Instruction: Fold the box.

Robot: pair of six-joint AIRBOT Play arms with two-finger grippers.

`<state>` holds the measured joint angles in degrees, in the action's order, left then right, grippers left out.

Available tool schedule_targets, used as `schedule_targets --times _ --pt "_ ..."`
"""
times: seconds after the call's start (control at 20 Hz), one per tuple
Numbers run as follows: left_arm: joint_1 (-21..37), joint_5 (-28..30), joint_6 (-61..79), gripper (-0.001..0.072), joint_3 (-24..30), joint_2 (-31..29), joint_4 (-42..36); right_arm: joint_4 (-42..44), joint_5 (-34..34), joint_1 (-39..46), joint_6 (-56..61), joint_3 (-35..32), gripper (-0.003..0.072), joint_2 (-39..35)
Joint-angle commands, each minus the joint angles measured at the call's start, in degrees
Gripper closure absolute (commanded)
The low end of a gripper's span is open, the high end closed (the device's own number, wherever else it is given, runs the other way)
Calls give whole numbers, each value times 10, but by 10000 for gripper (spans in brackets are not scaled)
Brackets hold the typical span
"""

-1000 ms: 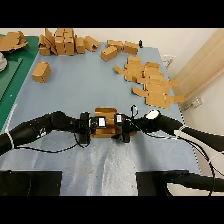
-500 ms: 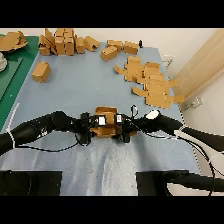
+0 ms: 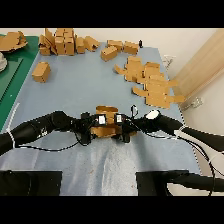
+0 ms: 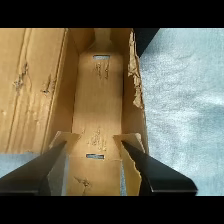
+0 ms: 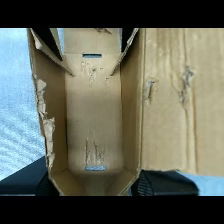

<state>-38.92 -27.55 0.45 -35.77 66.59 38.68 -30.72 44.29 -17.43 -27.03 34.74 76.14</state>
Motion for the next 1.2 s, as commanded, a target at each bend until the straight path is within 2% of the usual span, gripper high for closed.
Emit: schedule_targets --times 0.0,0.05,0.1,0.15,0.2,0.35,0.5,0.6,0.8,1.0,1.15 --pt "0 6 0 150 0 0 1 0 0 0 0 0 245 0" --pt "0 9 0 253 0 0 1 0 0 0 0 0 246 0" --pt "0 10 0 466 0 0 3 0 0 0 0 0 245 0" --pt "0 10 -1 605 0 0 12 0 0 0 0 0 245 0" --pt "0 10 -21 684 0 0 22 0 0 0 0 0 245 0" --pt "2 14 -156 699 0 -18 83 0 0 0 0 0 245 0" --pt "49 -2 -362 699 0 -79 191 0 0 0 0 0 246 0" --pt "106 -51 -450 699 0 -138 228 0 0 0 0 0 245 0" --pt "233 -178 -587 698 0 -237 243 0 0 0 0 0 245 0" --pt "329 -266 -646 699 28 -253 248 0 0 0 0 0 245 0" --pt "344 -282 -711 699 64 -225 243 0 0 0 0 0 245 0"
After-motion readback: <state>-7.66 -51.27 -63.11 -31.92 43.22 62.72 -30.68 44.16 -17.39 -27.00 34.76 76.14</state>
